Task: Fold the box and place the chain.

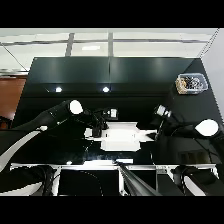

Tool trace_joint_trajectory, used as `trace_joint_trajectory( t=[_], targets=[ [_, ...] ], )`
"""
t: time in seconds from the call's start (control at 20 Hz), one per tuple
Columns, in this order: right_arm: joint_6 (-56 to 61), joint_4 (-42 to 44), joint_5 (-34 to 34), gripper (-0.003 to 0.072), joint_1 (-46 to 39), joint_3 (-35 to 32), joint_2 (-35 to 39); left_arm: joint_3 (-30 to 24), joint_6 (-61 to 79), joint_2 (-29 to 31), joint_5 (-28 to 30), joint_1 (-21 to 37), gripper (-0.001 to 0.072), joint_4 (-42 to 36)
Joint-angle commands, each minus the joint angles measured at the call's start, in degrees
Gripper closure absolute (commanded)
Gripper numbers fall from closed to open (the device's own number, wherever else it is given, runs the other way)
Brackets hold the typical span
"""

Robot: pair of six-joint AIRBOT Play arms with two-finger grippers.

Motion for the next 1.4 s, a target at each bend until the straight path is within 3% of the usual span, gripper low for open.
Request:
trace_joint_trajectory(
  t=[0.0,0.35,0.55,1.1,1.35],
  targets=[
    [-3.8,0.7,-1.9,0.0067,5.3,-3.2,-0.2,0.0,-1.3,-0.1,0.2,-0.3,0.0683,0.5],
    [-9.7,-2.0,-2.3,0.0067,12.2,-3.2,-5.2,0.0,-1.3,-0.1,0.2,-0.5,0.0683,0.5],
    [-10.0,0.2,-2.7,0.0067,13.3,-3.2,-6.4,0.0,-1.3,-0.1,0.2,-0.5,0.0683,0.5],
    [-9.9,-6.2,-1.1,0.0068,13.4,-3.0,-6.7,0.0,-1.3,-0.1,0.2,-0.5,0.0683,0.5],
    [-10.0,-1.1,-1.1,0.0068,13.5,-3.0,-6.7,0.0,-1.3,-0.1,0.2,-0.5,0.0683,0.5]
  ],
)
